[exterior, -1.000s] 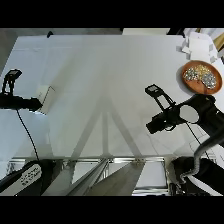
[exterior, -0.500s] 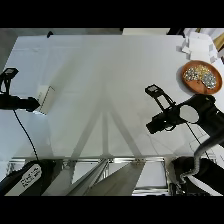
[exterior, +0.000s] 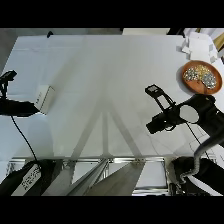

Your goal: Fold the box and place the chain.

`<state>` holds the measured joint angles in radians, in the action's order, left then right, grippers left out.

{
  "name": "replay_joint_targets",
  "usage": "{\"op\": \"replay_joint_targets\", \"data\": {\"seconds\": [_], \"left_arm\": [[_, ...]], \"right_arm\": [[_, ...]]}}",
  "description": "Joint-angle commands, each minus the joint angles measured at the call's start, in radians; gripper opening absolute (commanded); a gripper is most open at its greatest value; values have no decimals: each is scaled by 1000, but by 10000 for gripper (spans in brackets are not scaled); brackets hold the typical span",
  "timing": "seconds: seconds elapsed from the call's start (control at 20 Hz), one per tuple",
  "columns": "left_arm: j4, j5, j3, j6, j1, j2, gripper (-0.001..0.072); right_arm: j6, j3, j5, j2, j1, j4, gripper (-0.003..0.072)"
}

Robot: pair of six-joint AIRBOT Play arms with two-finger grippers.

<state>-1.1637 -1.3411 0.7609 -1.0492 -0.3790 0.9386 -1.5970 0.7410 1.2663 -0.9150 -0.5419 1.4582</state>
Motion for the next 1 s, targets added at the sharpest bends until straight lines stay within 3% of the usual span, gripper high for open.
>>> {"op": "replay_joint_targets", "data": {"seconds": [0.0, 0.45, 0.55, 0.95], "left_arm": [[28, -58, 0, -7, 1, -15, -1], [26, -52, 0, -6, 212, -31, 0], [32, -54, 0, -6, 226, -32, 33], [33, -55, 0, -6, 225, -32, 32]], "right_arm": [[0, 0, 0, 0, 0, 0, 11], [0, 0, 0, 0, 0, 0, 11], [0, 0, 0, 0, 0, 0, 11], [0, 0, 0, 0, 0, 0, 11]]}}
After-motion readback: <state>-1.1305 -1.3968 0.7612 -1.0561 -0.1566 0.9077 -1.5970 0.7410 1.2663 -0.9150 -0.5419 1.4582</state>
